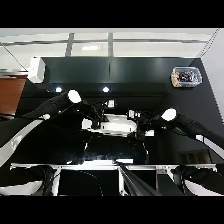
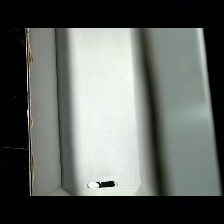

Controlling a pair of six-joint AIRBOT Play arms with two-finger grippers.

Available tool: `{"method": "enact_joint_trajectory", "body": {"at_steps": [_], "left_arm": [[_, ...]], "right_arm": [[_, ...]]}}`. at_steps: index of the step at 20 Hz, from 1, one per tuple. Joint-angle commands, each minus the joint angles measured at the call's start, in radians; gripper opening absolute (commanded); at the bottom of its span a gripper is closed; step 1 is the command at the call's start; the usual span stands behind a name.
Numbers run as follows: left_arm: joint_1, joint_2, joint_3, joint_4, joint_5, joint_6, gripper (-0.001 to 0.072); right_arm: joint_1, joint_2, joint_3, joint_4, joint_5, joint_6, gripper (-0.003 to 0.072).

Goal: Fold the box and place the chain.

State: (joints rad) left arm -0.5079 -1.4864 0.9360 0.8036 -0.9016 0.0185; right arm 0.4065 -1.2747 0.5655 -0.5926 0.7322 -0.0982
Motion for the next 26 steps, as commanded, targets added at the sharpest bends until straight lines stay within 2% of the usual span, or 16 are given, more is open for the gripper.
{"method": "enact_joint_trajectory", "body": {"at_steps": [1, 26], "left_arm": [[0.000, 0.001, 0.001, 0.000, -0.001, 0.000, 0.0026], [0.000, 0.001, 0.001, 0.000, -0.023, 0.000, 0.0025]], "right_arm": [[0.001, -0.008, -0.001, -0.010, -0.003, 0.001, 0.0667], [-0.003, 0.009, -0.001, -0.071, -0.001, 0.024, 0.0667]]}}
